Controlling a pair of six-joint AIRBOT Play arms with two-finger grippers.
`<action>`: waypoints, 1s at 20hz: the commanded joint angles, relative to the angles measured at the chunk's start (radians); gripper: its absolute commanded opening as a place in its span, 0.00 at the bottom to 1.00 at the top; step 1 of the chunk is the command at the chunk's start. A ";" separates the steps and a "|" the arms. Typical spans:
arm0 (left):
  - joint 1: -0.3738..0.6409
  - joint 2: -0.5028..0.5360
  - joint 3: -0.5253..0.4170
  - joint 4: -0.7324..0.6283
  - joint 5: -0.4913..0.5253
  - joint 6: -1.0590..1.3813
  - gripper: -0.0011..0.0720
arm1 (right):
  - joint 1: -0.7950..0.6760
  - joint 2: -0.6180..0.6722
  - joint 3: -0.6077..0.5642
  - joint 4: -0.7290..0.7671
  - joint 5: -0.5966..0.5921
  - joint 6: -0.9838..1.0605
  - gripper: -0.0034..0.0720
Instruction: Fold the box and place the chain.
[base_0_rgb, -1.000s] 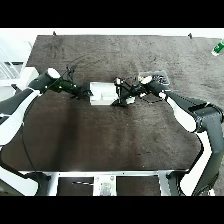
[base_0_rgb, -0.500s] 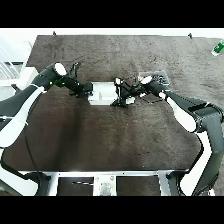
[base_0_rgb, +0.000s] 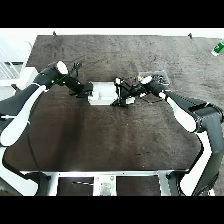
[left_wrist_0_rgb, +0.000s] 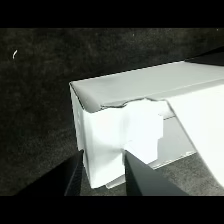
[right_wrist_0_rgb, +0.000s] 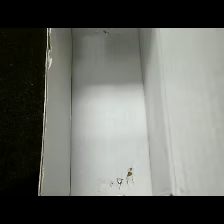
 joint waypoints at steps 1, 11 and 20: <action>-0.011 -0.053 0.082 0.024 -0.074 -0.019 0.46 | 0.000 0.000 0.000 0.000 0.001 0.000 0.83; -0.023 -0.101 0.178 0.127 -0.105 -0.111 0.45 | 0.000 0.000 0.000 0.000 0.000 0.000 0.83; -0.047 -0.102 0.178 0.121 -0.077 -0.133 0.45 | 0.000 0.000 0.000 0.000 0.000 0.000 0.83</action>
